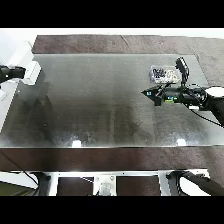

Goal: Fold the box and place the chain.

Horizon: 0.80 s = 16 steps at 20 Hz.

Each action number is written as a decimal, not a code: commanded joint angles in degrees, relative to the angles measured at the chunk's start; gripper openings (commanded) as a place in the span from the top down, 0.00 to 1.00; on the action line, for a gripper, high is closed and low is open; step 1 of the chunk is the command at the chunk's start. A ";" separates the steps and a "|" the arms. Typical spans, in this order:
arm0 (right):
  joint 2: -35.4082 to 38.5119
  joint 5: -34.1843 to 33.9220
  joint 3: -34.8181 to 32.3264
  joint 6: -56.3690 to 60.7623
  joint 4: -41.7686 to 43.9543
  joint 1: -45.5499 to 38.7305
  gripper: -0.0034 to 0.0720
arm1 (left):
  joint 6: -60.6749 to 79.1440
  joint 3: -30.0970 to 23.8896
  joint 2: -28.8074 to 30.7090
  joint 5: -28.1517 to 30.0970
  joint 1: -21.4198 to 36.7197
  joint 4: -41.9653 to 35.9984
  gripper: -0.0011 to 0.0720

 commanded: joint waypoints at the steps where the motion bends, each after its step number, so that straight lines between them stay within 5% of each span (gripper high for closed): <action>1: 0.02 0.07 -0.04 0.00 0.02 0.04 0.94 | -1.40 -0.26 -2.54 3.80 0.48 0.31 0.96; 8: 0.02 0.09 -0.04 0.00 1.51 0.09 0.94 | 1.31 -0.09 -4.46 5.55 0.48 -0.31 0.96; 16: 0.02 0.11 -0.15 0.00 2.99 0.11 0.94 | 15.72 0.02 -6.69 4.42 -0.83 -13.99 0.96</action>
